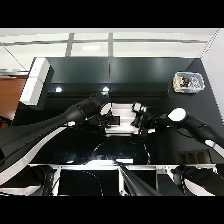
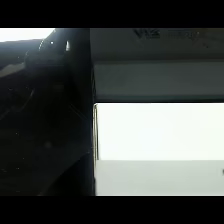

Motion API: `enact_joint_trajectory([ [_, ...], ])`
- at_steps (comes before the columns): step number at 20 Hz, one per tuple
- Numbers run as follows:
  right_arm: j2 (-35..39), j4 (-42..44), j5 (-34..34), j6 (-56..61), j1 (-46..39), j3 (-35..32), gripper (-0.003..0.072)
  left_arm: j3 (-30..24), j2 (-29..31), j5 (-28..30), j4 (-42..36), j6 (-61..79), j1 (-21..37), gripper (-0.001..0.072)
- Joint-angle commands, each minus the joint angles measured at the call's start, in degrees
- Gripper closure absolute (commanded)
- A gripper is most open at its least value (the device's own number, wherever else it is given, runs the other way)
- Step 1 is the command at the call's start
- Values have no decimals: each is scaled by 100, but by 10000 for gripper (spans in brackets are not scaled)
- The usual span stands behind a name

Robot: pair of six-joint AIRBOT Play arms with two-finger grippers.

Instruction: Fold the box and place the chain.

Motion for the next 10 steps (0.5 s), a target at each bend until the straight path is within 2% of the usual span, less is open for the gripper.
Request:
enact_joint_trajectory([
  [1, 791, -1106, 522, 2800, -885, 114, 681, 2, 0, -20, 15, 2, 2, 682],
  [4, 1104, -2258, 800, 5814, -2433, 63, 680, 2, 0, -13, 15, 2, 2, 682],
  [6, 1019, -2074, 890, 7136, -3226, -221, 680, 2, 0, -9, 15, 2, 2, 682],
  [8, 804, -1679, 1290, 7093, -3401, -492, 680, 2, 0, -15, 15, 2, 2, 682],
  [10, 442, -1119, 1633, 6575, -3187, -627, 680, 2, 0, -17, 13, 2, 2, 682],
])
